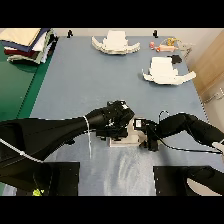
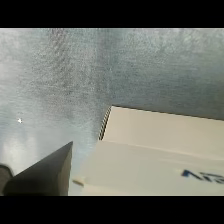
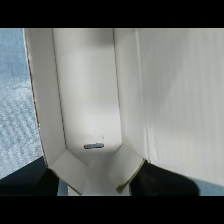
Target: Fold the box.
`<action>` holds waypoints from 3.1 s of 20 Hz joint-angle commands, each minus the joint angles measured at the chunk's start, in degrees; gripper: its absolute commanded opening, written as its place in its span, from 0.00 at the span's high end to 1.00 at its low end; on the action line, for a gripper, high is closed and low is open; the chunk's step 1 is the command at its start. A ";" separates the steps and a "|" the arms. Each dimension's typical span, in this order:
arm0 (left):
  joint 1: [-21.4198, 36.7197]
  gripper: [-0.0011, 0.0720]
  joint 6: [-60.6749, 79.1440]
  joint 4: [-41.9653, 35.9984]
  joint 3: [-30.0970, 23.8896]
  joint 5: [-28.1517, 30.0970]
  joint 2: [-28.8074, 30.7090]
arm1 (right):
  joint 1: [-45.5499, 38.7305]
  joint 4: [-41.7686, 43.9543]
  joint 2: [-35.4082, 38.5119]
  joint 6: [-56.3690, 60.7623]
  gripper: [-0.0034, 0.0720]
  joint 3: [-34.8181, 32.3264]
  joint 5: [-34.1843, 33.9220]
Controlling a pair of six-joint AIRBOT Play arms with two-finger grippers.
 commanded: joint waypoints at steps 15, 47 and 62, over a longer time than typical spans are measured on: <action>1.44 0.40 8.17 0.92 2.62 -5.99 14.12 | -0.02 -0.11 0.04 0.04 0.24 0.04 0.04; 27.61 0.02 146.64 -49.59 -43.54 34.67 36.96 | -0.02 -0.13 0.04 0.04 0.23 0.04 0.04; 22.14 0.02 157.28 -59.10 -43.39 43.12 26.08 | -0.02 -0.13 0.04 0.04 0.24 0.04 0.04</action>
